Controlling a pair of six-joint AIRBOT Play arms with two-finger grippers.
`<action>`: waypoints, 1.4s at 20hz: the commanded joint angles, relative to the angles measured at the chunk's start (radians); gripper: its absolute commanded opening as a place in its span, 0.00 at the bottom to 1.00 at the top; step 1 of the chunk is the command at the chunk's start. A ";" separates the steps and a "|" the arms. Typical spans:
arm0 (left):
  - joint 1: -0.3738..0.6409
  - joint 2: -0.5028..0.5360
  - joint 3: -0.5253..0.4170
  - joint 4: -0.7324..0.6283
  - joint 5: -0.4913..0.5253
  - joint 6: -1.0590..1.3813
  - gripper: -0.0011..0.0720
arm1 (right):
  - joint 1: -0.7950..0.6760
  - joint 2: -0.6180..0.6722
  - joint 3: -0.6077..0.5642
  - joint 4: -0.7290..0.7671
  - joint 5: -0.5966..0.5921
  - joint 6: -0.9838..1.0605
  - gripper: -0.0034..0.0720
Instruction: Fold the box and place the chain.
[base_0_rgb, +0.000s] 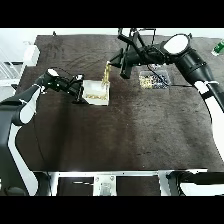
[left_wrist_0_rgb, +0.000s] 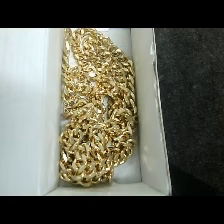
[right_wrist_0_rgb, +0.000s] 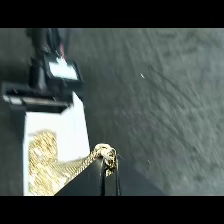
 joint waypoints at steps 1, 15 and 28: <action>0.000 0.000 0.001 0.000 0.000 0.000 0.78 | 0.045 -0.026 -0.002 0.021 -0.035 0.000 0.07; 0.000 0.000 0.001 0.000 0.000 0.000 0.77 | 0.093 -0.236 0.004 0.019 -0.070 0.029 0.62; 0.000 0.000 0.001 0.000 0.000 0.000 0.78 | -0.015 -0.194 0.034 0.034 -0.151 0.277 0.82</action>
